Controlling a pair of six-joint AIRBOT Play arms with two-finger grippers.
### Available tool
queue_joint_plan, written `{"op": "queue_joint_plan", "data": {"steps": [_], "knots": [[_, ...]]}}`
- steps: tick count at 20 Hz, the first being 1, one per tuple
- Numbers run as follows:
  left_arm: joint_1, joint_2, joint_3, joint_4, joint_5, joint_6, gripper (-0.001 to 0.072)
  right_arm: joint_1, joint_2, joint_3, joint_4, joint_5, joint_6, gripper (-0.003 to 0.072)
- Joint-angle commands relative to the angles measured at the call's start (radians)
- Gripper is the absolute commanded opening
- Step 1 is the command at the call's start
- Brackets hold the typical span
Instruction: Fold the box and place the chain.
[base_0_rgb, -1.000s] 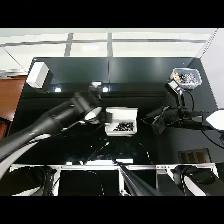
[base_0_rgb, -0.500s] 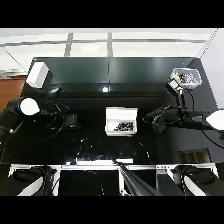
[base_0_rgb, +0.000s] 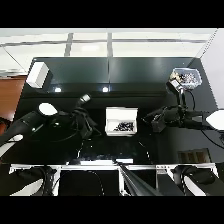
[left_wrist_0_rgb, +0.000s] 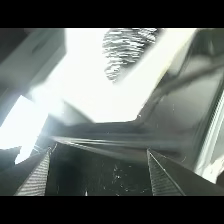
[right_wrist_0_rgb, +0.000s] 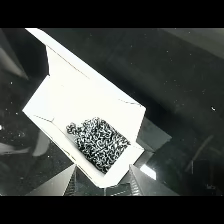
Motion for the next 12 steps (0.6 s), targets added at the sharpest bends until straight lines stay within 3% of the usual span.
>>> {"op": "queue_joint_plan", "data": {"steps": [1, 4, 8, 12], "knots": [[-0.109, -0.028, 0.013, 0.000, 0.052, 0.488, 0.0712, 0.000, 0.000, 0.000, 0.000, 0.000, 0.014, 0.0370], [-0.127, -0.039, 0.026, 0.027, 0.168, 0.492, 0.0712, 0.000, 0.000, 0.000, 0.000, 0.000, 0.024, 0.0370], [-0.064, -0.069, 0.033, -0.044, 0.172, 0.495, 0.0712, 0.000, 0.000, 0.000, 0.000, -0.012, 0.024, 0.0370], [-0.069, -0.108, 0.034, -0.053, 0.143, 0.581, 0.0712, 0.000, 0.000, 0.000, 0.001, -0.023, 0.024, 0.0370]]}}
